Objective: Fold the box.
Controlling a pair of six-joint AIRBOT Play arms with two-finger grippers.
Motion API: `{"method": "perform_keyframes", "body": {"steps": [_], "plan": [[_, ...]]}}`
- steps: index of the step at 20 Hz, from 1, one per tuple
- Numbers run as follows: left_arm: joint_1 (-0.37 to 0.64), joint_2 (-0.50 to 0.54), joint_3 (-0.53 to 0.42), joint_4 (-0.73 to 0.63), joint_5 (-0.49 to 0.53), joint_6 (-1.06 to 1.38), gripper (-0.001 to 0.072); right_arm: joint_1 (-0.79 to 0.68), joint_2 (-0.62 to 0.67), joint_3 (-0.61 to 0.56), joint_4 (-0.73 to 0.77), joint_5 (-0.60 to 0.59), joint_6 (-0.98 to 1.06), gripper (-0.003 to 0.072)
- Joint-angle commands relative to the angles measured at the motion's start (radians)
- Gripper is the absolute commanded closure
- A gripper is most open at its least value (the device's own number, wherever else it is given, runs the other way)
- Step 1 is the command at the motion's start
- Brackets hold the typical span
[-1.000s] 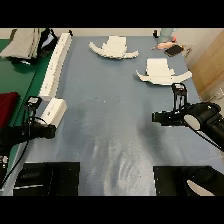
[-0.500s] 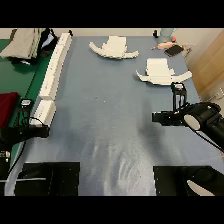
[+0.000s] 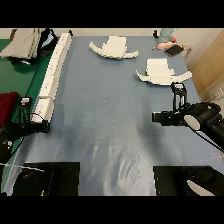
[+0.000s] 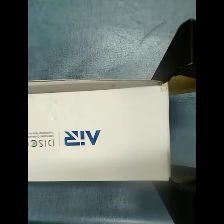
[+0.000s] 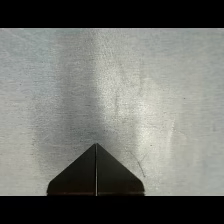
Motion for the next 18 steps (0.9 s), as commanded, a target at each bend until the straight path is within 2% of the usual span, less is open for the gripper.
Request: {"method": "perform_keyframes", "body": {"steps": [1,6,15,18], "plan": [[0.01,-0.043,0.002,-0.046,0.065,0.042,0.0238,0.0,0.0,0.001,0.0,0.001,0.0,0.0685],[0.063,-0.058,0.002,-0.041,0.075,0.066,0.0238,0.0,0.0,0.001,0.001,0.0,0.0,0.0685],[0.062,-0.058,0.002,-0.067,0.096,0.063,0.0238,0.0,0.0,0.001,0.002,0.0,0.0,0.0685],[0.062,-0.058,0.002,-0.136,0.096,0.063,0.0238,0.0,0.0,0.001,0.002,0.0,0.0,0.0685]]}}
